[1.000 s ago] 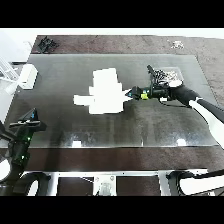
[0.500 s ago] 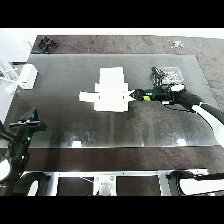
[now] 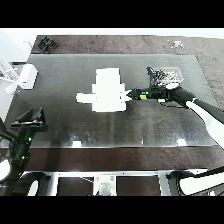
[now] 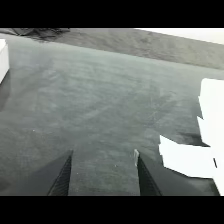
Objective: Fold the box and place the chain.
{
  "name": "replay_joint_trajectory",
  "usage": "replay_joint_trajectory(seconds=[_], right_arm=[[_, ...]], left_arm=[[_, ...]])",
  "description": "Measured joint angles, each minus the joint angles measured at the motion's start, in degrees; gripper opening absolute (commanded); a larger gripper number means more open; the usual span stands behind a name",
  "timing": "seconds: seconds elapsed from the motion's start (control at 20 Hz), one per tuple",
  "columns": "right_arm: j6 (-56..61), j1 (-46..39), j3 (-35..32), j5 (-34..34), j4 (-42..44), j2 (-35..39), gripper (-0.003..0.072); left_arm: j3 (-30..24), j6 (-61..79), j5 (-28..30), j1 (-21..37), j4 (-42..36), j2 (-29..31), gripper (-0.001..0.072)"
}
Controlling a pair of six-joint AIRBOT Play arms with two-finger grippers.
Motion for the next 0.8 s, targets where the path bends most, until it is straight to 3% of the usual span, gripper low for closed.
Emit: replay_joint_trajectory(seconds=[0.55,0.8], right_arm=[[0.2,0.2,1.7,1.8,-0.1,-1.7,0.0007],[0.2,0.2,1.8,2.2,-0.2,-1.7,0.0007]], left_arm=[[1.1,1.7,-3.7,0.0,2.6,-0.9,0.0451],[9.2,1.7,-7.8,0.0,3.3,-11.1,0.0451]])
